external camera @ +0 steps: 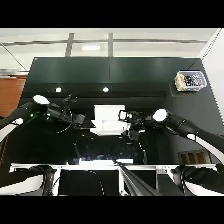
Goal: Fold the box and place the chain.
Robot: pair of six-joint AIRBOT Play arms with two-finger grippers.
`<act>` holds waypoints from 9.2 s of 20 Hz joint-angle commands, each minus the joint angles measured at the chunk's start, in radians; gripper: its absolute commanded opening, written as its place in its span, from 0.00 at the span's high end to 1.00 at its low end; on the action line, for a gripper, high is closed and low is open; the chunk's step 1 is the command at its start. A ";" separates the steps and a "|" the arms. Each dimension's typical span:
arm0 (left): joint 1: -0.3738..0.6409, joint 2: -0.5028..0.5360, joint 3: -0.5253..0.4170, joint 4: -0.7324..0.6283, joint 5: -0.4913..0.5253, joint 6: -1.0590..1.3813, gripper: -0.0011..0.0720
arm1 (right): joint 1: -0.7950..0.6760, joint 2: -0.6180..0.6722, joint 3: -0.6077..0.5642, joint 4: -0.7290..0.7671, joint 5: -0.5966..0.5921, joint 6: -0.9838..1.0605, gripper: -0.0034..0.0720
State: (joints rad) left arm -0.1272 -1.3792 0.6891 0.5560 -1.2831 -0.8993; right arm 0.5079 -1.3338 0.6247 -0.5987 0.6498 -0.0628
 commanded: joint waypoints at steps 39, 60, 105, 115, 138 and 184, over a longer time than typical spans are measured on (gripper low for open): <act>-0.603 -0.085 0.383 0.916 0.080 -1.299 0.33 | 0.001 -0.001 0.000 0.000 0.000 0.000 0.70; -0.599 -0.085 0.356 0.844 0.182 -1.344 0.95 | 0.001 -0.001 0.000 0.000 0.000 0.000 0.70; -0.594 -0.085 0.360 0.920 0.156 -1.323 0.95 | 0.054 0.161 -0.002 -0.211 0.013 0.107 0.49; -0.594 -0.085 0.360 0.920 0.156 -1.323 0.95 | 0.080 0.080 -0.002 0.058 0.010 0.108 0.71; -0.594 -0.085 0.359 0.921 0.142 -1.322 0.95 | -0.097 0.317 0.051 -0.395 0.224 0.929 0.93; -0.593 -0.085 0.359 0.921 0.121 -1.323 0.95 | 0.109 0.045 0.219 -0.537 0.180 1.904 0.39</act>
State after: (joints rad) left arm -0.7208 -1.4639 1.0489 1.4761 -1.1599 -2.2230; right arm 0.5636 -1.2758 0.7895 -0.8925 0.7998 1.6199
